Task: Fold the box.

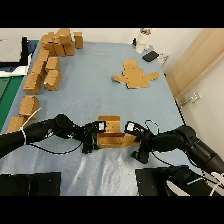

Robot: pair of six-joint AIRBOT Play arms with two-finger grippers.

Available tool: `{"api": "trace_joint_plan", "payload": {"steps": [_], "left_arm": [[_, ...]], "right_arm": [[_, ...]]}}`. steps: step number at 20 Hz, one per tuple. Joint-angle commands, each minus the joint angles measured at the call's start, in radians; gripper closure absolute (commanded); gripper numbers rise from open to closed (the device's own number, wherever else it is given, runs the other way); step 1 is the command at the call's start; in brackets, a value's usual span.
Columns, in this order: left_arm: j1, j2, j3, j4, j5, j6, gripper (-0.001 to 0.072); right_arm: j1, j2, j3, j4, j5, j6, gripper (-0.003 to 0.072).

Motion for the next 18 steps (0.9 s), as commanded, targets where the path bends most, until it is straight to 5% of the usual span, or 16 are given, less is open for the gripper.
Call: {"api": "trace_joint_plan", "payload": {"steps": [1, 9, 10, 14, 18], "left_arm": [[0.000, 0.000, 0.001, 0.001, 0.000, 0.000, 0.0192], [0.000, 0.000, 0.001, 0.001, 0.000, 0.000, 0.0192], [0.000, 0.000, 0.001, 0.001, 0.000, 0.000, 0.0192], [0.000, 0.000, 0.001, 0.001, 0.000, 0.000, 0.0192], [0.000, 0.000, 0.001, 0.000, -0.001, 0.000, 0.0192]], "right_arm": [[0.001, -0.021, -0.048, -0.078, 0.252, -0.216, 0.0000], [0.039, -0.204, 0.016, 0.057, 0.340, -0.333, 0.0008], [0.039, -0.204, 0.021, 0.064, 0.338, -0.344, 0.0108], [0.039, -0.204, 0.022, 0.095, 0.308, -0.346, 0.0143], [0.092, -0.203, 0.022, 0.116, 0.300, -0.345, 0.0361]]}}
